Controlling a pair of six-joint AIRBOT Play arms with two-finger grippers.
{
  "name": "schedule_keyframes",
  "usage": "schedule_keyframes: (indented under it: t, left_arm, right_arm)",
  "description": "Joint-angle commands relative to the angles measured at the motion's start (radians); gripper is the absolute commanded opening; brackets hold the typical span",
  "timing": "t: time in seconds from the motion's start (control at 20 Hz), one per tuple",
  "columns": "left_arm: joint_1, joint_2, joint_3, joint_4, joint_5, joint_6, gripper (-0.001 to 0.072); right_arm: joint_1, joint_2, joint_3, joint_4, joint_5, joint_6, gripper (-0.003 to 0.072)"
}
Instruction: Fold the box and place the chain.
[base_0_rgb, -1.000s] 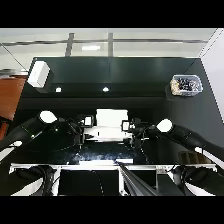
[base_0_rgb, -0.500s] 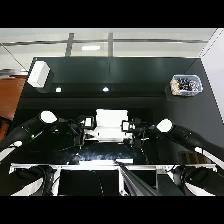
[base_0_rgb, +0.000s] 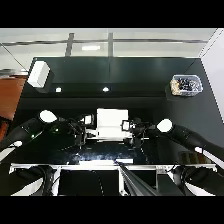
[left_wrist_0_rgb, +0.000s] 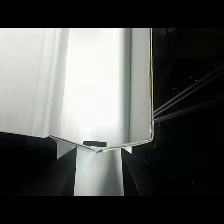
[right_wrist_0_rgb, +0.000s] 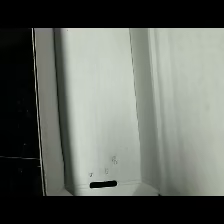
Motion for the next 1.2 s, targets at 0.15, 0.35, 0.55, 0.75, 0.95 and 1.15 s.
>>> schedule_keyframes:
  t: [0.15,0.35,0.55,0.75,0.95,1.15]
  left_arm:
    - [-0.001,-0.001,0.000,-0.036,0.002,-0.001,0.0326]
    - [-0.001,-0.007,0.000,-0.074,0.006,0.000,0.0235]
    - [-0.002,-0.007,0.000,-0.075,0.005,0.000,0.0220]
    - [-0.041,-0.014,0.000,-0.076,0.040,0.000,0.0219]
    - [-0.092,-0.051,0.005,-0.064,0.086,-0.018,0.0219]
    - [-0.092,-0.051,0.005,-0.068,0.089,-0.023,0.0220]
  right_arm:
    - [0.001,0.000,0.000,0.000,0.002,0.000,0.0311]
    - [0.001,0.000,0.000,0.000,0.002,0.000,0.0311]
    - [0.001,0.000,0.000,0.000,0.002,0.000,0.0311]
    - [0.001,0.000,0.000,0.000,0.002,0.000,0.0310]
    - [0.001,0.000,0.000,0.000,0.002,0.000,0.0311]
    - [0.001,0.000,0.000,0.000,0.002,0.000,0.0311]
